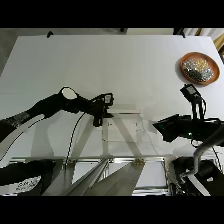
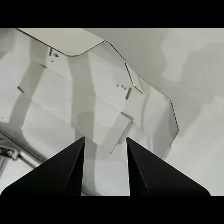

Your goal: Fold the box and place the chain.

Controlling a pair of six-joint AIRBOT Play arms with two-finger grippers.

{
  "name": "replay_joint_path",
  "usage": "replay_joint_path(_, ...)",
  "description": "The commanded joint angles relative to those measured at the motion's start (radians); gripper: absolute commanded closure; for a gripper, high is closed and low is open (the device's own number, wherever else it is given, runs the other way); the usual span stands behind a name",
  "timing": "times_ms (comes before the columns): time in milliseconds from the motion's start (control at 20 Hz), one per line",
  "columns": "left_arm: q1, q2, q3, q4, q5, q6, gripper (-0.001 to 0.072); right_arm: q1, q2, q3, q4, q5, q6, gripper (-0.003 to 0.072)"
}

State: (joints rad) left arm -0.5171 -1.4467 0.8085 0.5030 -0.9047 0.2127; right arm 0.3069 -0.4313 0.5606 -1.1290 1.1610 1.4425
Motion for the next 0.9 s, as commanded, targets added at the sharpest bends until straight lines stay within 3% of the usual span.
replay_joint_path(0, -0.002, -0.013, 0.0, -0.006, 0.02, 0.032, 0.0703, 0.001, 0.001, 0.0, 0.0, -0.002, -0.003, 0.0391)
replay_joint_path(300, -0.002, -0.072, 0.0, -0.017, 0.018, 0.031, 0.0703, 0.001, 0.001, 0.0, 0.0, -0.002, -0.003, 0.0391)
replay_joint_path(850, -0.002, -0.078, 0.0, -0.016, 0.019, 0.042, 0.0703, 0.0, 0.001, 0.0, 0.0, -0.002, -0.003, 0.0391)
